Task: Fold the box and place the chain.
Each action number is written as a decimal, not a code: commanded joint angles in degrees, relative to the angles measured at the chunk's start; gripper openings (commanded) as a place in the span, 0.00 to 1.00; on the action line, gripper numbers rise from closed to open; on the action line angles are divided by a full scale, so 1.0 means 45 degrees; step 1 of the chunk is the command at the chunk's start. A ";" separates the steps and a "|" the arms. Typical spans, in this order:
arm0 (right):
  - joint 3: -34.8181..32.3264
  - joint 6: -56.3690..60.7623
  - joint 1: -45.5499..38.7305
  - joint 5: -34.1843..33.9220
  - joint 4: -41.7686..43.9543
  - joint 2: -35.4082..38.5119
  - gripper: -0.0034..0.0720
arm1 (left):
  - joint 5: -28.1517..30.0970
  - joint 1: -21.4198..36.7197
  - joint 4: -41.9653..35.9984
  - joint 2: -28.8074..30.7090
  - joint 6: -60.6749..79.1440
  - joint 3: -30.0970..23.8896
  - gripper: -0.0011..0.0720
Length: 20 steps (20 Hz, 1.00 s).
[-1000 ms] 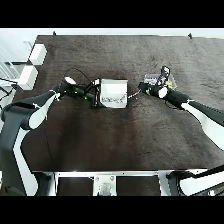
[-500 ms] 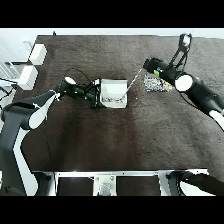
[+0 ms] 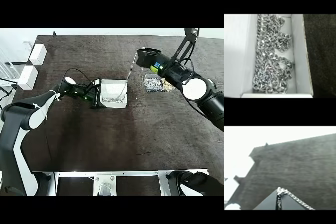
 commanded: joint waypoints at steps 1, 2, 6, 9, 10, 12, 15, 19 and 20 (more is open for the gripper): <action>0.0015 0.0131 0.1020 -0.0253 0.0228 0.0107 0.05 | 0.0005 0.0005 0.0000 0.0005 0.0005 0.0015 0.26; 0.0015 0.0126 0.1321 -0.0418 0.0403 0.0107 0.05 | 0.0000 0.0005 0.0000 0.0005 0.0005 0.0015 0.26; 0.0010 0.0413 0.2210 -0.0801 0.0583 0.0063 0.05 | 0.0000 0.0005 0.0000 0.0005 0.0005 0.0015 0.26; -0.0005 0.0457 0.2346 -0.0797 0.0578 -0.0126 0.05 | 0.0000 0.0005 0.0000 0.0005 0.0005 0.0015 0.26; -0.0044 0.0457 0.2341 -0.0787 0.0578 -0.0248 0.05 | 0.0005 0.0005 0.0000 0.0005 0.0005 0.0015 0.26; -0.0185 0.0457 0.2341 -0.0792 0.0578 -0.0544 0.05 | 0.0005 0.0005 0.0000 0.0005 0.0005 0.0015 0.26; -0.0223 0.0447 0.2361 -0.1302 0.0573 -0.0967 0.05 | 0.0000 0.0005 0.0000 0.0005 0.0005 0.0015 0.26; 0.0272 0.0350 0.2361 -0.2710 0.0563 -0.0971 0.05 | 0.0000 0.0005 0.0000 0.0005 0.0005 0.0015 0.26; 0.0515 0.0345 0.2361 -0.2705 0.0529 -0.0971 0.05 | 0.0000 0.0005 0.0005 0.0005 0.0005 0.0015 0.26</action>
